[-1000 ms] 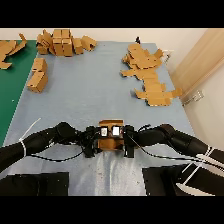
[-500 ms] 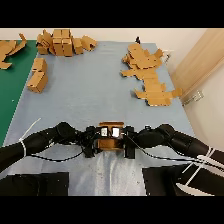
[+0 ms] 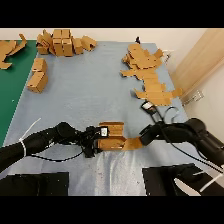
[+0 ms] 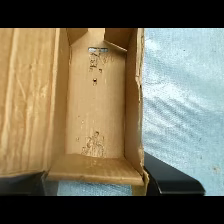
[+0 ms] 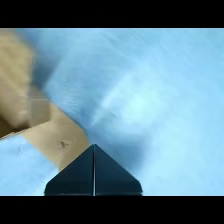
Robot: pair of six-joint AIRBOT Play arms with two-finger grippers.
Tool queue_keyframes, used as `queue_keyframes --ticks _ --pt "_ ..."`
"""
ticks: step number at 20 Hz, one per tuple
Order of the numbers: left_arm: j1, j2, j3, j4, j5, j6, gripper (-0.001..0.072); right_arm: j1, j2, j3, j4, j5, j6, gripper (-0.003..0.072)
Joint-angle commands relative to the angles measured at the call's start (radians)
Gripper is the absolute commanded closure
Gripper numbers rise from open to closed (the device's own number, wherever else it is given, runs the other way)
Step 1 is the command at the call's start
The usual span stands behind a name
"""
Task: Fold the box.
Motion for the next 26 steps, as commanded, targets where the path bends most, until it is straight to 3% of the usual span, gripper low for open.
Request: queue_keyframes --ticks 1,7,16,26 --pt "0.000 0.000 0.000 0.000 0.000 0.000 0.0347 -0.188 0.055 0.000 0.037 -0.157 0.193 0.0686" --pt "0.000 0.000 0.000 0.000 0.000 0.000 0.0347 -0.238 -0.089 -0.050 0.260 -0.180 0.164 0.0686" --pt "0.000 0.000 0.000 0.000 0.000 0.000 0.0347 -0.044 -0.265 -0.076 0.436 -0.002 0.122 0.0686" --pt "0.000 0.000 0.000 0.000 0.000 0.000 0.0347 0.000 -0.165 -0.058 0.420 0.012 0.154 0.0686"
